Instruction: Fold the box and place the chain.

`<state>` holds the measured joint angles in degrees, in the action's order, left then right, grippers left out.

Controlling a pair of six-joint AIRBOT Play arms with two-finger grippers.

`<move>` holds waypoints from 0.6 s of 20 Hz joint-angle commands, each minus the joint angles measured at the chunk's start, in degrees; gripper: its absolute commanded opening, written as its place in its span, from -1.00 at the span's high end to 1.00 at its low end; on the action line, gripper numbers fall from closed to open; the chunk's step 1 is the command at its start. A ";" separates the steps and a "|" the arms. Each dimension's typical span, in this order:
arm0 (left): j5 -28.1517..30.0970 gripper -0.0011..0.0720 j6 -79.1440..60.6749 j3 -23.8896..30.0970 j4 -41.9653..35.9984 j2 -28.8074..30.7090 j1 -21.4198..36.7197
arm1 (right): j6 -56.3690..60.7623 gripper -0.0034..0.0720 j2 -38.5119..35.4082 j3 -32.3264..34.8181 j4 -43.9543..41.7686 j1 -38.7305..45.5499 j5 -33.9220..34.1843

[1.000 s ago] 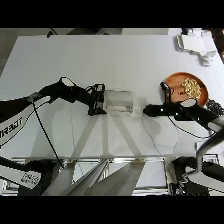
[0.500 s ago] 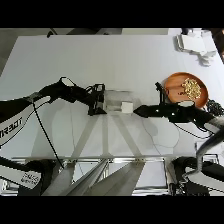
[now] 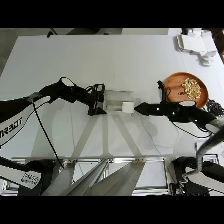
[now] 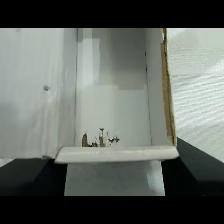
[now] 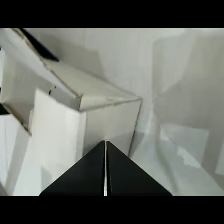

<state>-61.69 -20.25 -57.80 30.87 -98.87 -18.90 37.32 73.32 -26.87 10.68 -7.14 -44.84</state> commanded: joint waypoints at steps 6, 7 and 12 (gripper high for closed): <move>-0.02 0.38 -0.04 -0.02 0.00 -0.02 -0.02 | 7.50 0.29 -2.99 -0.02 5.62 -0.07 1.53; -0.02 0.38 -0.04 -0.02 0.02 -0.02 -0.02 | 7.50 0.29 -3.32 -0.02 5.57 -0.07 0.92; -0.02 0.38 -0.04 -0.02 0.00 -0.02 -0.02 | 7.69 0.29 -6.62 -0.02 5.62 -0.07 0.04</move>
